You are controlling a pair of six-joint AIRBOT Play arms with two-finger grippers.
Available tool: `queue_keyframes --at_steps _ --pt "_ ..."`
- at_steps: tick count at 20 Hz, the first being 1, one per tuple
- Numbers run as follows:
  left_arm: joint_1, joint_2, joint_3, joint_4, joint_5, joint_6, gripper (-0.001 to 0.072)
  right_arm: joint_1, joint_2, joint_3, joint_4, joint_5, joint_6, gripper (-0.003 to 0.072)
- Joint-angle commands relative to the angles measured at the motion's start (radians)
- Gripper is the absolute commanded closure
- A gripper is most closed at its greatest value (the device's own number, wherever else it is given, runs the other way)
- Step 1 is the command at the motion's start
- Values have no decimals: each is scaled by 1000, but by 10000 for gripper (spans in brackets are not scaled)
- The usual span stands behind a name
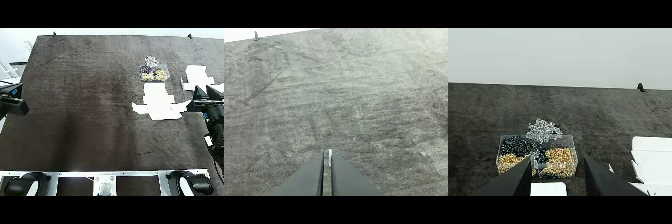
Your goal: Fold the box and place the chain.
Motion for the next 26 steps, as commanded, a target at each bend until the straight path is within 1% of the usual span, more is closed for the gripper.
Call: queue_keyframes --at_steps 1,4,5,7,8,9,10,11,13,14,15,17,18,19,20,22,23,24,26 --pt "0 1 1 0 0 0 630 0 1 0 0 0 0 309" --pt "0 1 1 0 0 0 630 0 1 0 0 1 1 300" --pt "0 1 1 0 0 0 630 -3 0 7 -11 -5 -12 243" --pt "0 1 1 0 0 0 630 -38 -24 35 -3 -78 -14 228" --pt "0 1 1 0 0 0 630 -73 -66 60 -3 -107 -6 228" --pt "0 1 1 0 0 0 630 -119 -121 90 -3 -107 10 227" --pt "0 1 1 0 0 0 630 -176 -192 126 1 -71 18 226" --pt "0 1 1 0 0 0 630 -232 -264 163 8 -12 39 227" --pt "0 1 1 0 0 0 630 -356 -431 245 4 152 104 227" --pt "0 1 1 0 0 0 630 -420 -524 289 -40 258 169 228" --pt "0 1 1 0 0 0 630 -482 -610 335 -146 378 291 229" --pt "0 1 1 0 0 0 630 -601 -799 469 -525 657 681 229" --pt "0 1 1 0 0 0 630 -642 -893 552 -702 784 810 229" --pt "0 1 1 0 0 0 630 -669 -966 629 -818 883 890 228" --pt "0 1 1 0 0 0 630 -692 -1028 710 -904 969 950 227" --pt "0 1 1 0 0 0 630 -708 -1127 866 -1059 1067 1059 223" --pt "0 1 1 0 0 0 630 -708 -1174 942 -1120 1117 1101 202" --pt "0 1 1 0 0 0 630 -707 -1223 1020 -1170 1177 1130 202" --pt "0 1 1 0 0 0 630 -702 -1317 1143 -1190 1317 1138 203"
